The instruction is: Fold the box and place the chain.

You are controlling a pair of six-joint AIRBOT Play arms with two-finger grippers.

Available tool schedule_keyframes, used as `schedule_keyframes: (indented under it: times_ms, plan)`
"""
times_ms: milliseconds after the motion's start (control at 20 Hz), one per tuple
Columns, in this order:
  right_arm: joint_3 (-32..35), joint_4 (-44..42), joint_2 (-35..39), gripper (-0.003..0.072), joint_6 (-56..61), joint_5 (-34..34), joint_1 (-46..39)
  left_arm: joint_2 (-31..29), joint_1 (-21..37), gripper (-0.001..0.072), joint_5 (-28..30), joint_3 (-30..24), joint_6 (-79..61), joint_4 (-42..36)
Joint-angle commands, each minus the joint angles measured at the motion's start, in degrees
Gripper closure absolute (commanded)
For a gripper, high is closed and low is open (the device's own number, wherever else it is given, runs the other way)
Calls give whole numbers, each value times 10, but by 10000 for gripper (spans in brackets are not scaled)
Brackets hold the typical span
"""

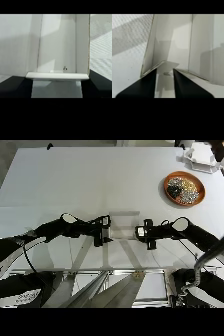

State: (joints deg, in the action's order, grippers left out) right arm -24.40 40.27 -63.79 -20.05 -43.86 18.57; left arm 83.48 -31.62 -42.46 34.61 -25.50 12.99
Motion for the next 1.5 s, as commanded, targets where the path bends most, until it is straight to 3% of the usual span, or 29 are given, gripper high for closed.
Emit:
schedule_keyframes:
  times_ms: [0, 250, 350, 500, 700, 800, 900, 1200, 1250, 1350, 1400, 1450]
  plan:
    - [3, -37, 0, 343, 0, 28, 0, 0, 0, 300, 2, 0, 1, -1]
    - [3, -67, -2, 358, -19, 31, 1, 0, 0, 300, 2, 0, 1, -1]
    - [4, -79, -2, 493, -43, 28, 1, 0, 0, 300, 2, 0, 1, -1]
    - [4, -93, -2, 532, -60, 28, 0, 0, 0, 300, 2, 0, 1, -1]
    - [5, -92, -2, 517, -60, 27, 0, 0, 0, 300, 2, 0, 1, -1]
    - [8, -92, -2, 403, -60, 29, 0, 0, 0, 300, 2, 0, 1, -1]
    - [16, -92, -2, 340, -60, 30, 1, 0, 0, 300, 2, 0, 1, -1]
    - [25, -98, -2, 345, -79, 40, 0, 0, 0, 300, 2, 0, 1, -1]
    - [25, -104, -1, 361, -79, 50, 0, 0, 0, 300, 2, 0, 1, -1]
    - [25, -105, 12, 610, -74, 60, 0, 0, 0, 300, 2, 0, 1, -1]
    - [25, -105, 26, 671, -63, 59, 0, 0, 0, 300, 2, 0, 1, -1]
    - [25, -100, 46, 671, -45, 59, 0, 0, 0, 300, 2, 0, 1, -1]
